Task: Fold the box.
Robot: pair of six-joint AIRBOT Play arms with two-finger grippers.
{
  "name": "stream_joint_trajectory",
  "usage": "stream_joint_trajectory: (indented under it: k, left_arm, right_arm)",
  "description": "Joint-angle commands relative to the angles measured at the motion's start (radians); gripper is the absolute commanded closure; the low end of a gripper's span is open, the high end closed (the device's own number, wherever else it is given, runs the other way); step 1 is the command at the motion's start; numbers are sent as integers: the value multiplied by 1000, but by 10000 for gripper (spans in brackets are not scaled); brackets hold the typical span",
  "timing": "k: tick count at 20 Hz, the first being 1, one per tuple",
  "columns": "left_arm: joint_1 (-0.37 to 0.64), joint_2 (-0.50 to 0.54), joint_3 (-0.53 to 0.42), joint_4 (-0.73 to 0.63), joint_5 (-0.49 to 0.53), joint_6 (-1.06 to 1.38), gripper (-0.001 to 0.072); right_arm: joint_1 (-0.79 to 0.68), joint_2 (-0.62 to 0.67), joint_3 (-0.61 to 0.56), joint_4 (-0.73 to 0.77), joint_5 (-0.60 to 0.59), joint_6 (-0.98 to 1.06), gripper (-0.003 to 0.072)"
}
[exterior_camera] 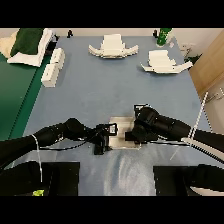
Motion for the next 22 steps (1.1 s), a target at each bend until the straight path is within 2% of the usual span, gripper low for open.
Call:
stream_joint_trajectory:
  k: [1,3,5,6,10,14,15,16,17,18,20,22]
  left_arm:
    - [1,0,1,0,0,-1,326]
    - [1,0,1,0,0,-1,327]
    - [1,0,1,0,0,-1,326]
    - [1,0,1,0,0,-1,326]
    - [1,0,1,0,0,-1,327]
    - [1,0,1,0,0,-1,327]
    - [1,0,1,0,0,-1,327]
    - [1,0,1,0,0,-1,326]
    - [1,0,1,0,0,-1,327]
    - [1,0,1,0,0,-1,327]
    - [1,0,1,0,0,-1,327]
    - [1,0,1,0,0,-1,327]
  right_arm:
    - [1,-3,1,-4,-2,2,685]
    - [1,-3,1,14,-3,-5,672]
    - [0,0,2,58,-5,-42,344]
    - [0,2,3,73,-5,-58,270]
    - [0,46,39,72,-46,-72,271]
    - [0,143,140,-23,-257,-73,286]
    - [0,171,161,-47,-302,-92,386]
    - [-1,200,173,-90,-331,-116,583]
    - [-15,224,172,-155,-340,-128,663]
    - [-52,236,169,-199,-341,-143,681]
    - [-182,228,157,-178,-317,-242,685]
    - [-372,188,118,-32,-217,-392,684]
